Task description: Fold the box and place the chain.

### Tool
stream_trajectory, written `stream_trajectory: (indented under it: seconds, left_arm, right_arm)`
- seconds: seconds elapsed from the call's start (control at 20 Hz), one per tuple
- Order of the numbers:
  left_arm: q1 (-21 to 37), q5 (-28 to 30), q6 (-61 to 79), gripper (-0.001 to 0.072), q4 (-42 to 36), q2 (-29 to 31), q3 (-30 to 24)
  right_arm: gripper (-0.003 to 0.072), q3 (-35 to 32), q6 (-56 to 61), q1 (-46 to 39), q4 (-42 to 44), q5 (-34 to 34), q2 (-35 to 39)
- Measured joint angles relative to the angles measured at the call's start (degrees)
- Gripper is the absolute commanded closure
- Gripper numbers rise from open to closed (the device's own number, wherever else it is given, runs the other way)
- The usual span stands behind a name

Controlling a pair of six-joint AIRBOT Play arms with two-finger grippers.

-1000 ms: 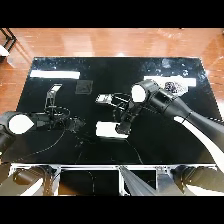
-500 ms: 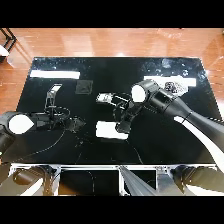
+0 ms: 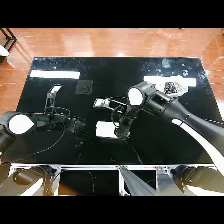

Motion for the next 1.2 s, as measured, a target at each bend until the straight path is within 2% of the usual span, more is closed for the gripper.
stream_trajectory:
  seconds: [0.75,1.1,1.15,1.2]
  left_arm:
    - [0.00,-0.26,0.00,0.0088,0.00,0.00,0.00]
    - [0.00,-0.26,0.00,0.0088,0.02,0.00,0.00]
    - [0.00,-0.26,0.00,0.0088,0.02,0.00,0.00]
    - [0.00,-0.26,0.00,0.0088,0.02,0.00,0.00]
  right_arm:
    - [-0.0032,0.00,1.40,1.90,-3.32,-0.74,0.00]
    - [-0.0022,0.00,2.23,2.32,-5.53,-3.39,0.00]
    - [-0.0013,0.00,2.36,2.34,-5.68,-3.67,0.00]
    - [0.0129,0.00,2.36,2.34,-5.86,-3.96,0.00]
